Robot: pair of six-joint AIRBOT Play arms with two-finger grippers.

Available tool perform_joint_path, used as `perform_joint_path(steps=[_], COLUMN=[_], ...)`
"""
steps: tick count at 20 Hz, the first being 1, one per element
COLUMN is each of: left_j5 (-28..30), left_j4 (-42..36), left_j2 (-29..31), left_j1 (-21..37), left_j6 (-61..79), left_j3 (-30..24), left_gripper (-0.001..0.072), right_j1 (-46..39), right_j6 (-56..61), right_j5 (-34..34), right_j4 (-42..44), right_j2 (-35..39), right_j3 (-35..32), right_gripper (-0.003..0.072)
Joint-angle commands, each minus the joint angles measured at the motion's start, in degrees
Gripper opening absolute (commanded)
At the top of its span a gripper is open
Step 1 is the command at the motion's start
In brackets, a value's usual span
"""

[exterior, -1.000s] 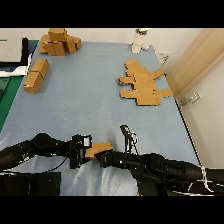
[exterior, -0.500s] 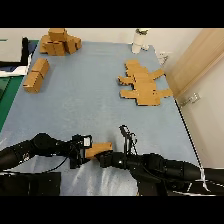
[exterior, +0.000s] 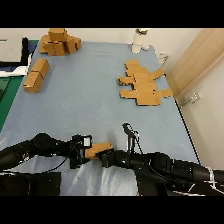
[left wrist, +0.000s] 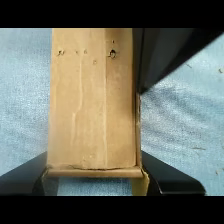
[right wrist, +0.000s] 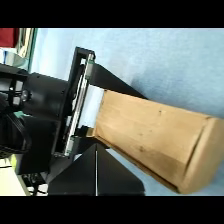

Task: Fold the box.

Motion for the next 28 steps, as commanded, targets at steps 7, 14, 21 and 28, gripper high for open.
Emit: perform_joint_path(steps=[7,14,21,28], left_j5=[0.04,0.07,0.07,0.02], left_j4=[0.02,0.00,0.00,-0.02], left_j2=[-0.02,-0.02,-0.02,-0.02], left_j1=[0.02,0.04,0.02,0.02], left_j6=[0.00,0.00,0.00,-0.02], left_j3=[0.02,0.02,0.02,0.02], left_gripper=[0.0483,0.0483,0.0483,0.0483], right_j1=[-10.14,-22.05,-25.38,-25.38], right_j6=[-0.09,-13.46,-17.64,-17.59], right_j5=[-55.39,-61.11,-60.41,-59.98], right_j4=[-29.59,-23.78,-17.38,-11.21], right_j2=[3.63,-3.10,-18.49,-18.78], right_j3=[21.44,24.96,26.49,26.58], right_gripper=[0.0005,0.0005,0.0005,0.0005])
